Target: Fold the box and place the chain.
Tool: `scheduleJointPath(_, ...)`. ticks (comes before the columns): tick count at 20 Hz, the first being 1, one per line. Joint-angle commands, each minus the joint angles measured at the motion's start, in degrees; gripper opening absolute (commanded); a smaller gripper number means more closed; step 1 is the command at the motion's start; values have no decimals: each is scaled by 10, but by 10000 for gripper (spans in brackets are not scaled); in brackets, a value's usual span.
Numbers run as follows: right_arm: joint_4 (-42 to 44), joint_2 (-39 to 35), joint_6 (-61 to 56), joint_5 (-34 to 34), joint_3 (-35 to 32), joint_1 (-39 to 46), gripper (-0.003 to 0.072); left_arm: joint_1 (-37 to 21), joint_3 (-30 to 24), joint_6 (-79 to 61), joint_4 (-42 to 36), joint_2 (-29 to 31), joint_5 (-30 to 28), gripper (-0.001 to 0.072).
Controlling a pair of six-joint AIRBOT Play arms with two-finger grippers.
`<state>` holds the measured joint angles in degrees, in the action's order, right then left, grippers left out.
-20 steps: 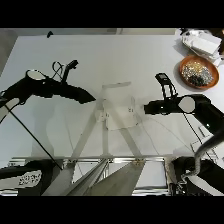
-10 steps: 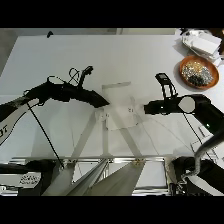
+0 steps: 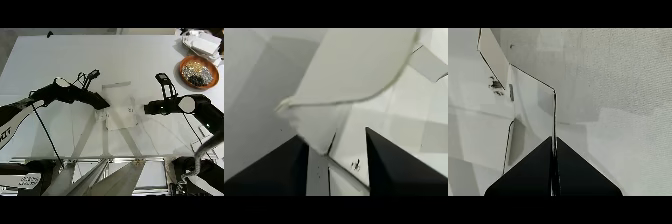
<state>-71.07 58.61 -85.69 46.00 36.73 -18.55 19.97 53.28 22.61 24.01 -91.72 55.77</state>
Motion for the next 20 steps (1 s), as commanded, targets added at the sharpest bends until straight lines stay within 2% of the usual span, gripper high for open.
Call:
scheduleJointPath(1, 10, 0, 0, 4, 0, -1, 9, 15, 1, -21, -11, 0, 4, 273)
scheduleJointPath(3, 22, 0, 1, 13, 0, -1, 9, 20, 1, -21, 2, 0, 4, 241)
scheduleJointPath(4, 22, 0, 1, 15, 0, -1, 9, 20, 1, -21, 6, 0, 5, 155)
scheduleJointPath(5, 22, 0, 2, 15, 0, -1, 9, 19, 1, -21, 12, 0, 5, 103)
scheduleJointPath(7, 22, 0, 2, 15, 0, -1, 9, 17, 1, -32, 28, 0, 6, 22)
scheduleJointPath(8, 22, 0, 2, 15, 0, -1, 9, 17, 1, -45, 35, 0, 6, 6)
scheduleJointPath(15, 25, -3, 2, 16, 0, -1, 9, 17, 1, -99, 40, 4, -16, 10)
scheduleJointPath(17, 25, -3, 2, 16, 0, -1, 9, 12, 1, -96, 41, 9, -20, 106)
scheduleJointPath(18, 25, -3, 2, 16, 0, -1, 9, 8, 1, -90, 39, 10, -20, 113)
scheduleJointPath(19, 26, -3, 2, 16, 0, -1, 9, 7, 1, -83, 39, 11, -20, 109)
scheduleJointPath(20, 25, -3, 2, 16, 0, -1, 9, 7, 1, -83, 39, 11, -20, 50)
